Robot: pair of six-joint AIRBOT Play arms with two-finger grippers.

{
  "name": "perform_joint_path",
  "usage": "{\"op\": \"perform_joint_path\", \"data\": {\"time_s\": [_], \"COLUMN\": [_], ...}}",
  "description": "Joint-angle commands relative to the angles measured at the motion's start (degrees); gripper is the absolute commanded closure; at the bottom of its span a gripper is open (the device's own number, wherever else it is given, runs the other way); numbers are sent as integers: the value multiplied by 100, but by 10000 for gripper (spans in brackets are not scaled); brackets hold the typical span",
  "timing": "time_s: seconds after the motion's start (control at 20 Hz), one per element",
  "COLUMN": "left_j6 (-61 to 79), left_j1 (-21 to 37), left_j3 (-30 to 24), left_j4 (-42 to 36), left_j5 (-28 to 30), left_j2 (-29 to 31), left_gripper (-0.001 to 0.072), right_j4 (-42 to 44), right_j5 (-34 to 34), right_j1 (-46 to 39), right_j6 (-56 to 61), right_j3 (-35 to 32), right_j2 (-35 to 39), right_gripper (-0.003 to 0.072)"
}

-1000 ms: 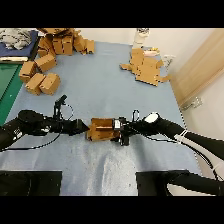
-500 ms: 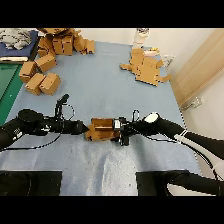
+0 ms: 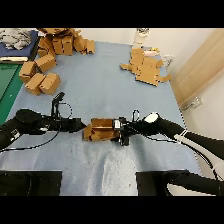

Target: Fold the box.

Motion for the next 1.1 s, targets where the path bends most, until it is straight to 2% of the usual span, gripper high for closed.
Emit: {"op": "perform_joint_path", "data": {"time_s": [0.0,0.05,0.1,0.4,0.65,0.85,1.05], "left_j6": [-2677,-3593,-3845,-3700,-3187,-2444,-2334], "left_j1": [245,341,398,-275,-756,-754,-754], "left_j3": [-15,-44,-79,-90,-66,-57,59], "left_j4": [2461,3088,3250,2983,2197,1244,1182], "left_j5": [199,249,238,297,658,466,177], "left_j2": [345,358,321,-466,-715,-708,-673], "left_gripper": [697,697,697,697,698,698,698], "right_j4": [0,0,0,2,0,-2,-2], "right_j5": [0,0,0,2,0,-2,-13], "right_j1": [4,4,4,4,4,4,4], "right_j6": [0,0,0,2,0,0,0], "right_j3": [-2,-2,-2,-2,-2,-2,-2], "right_j2": [-2,-2,-2,-2,-2,-2,-2], "right_gripper": [230,230,230,230,230,230,230]}}
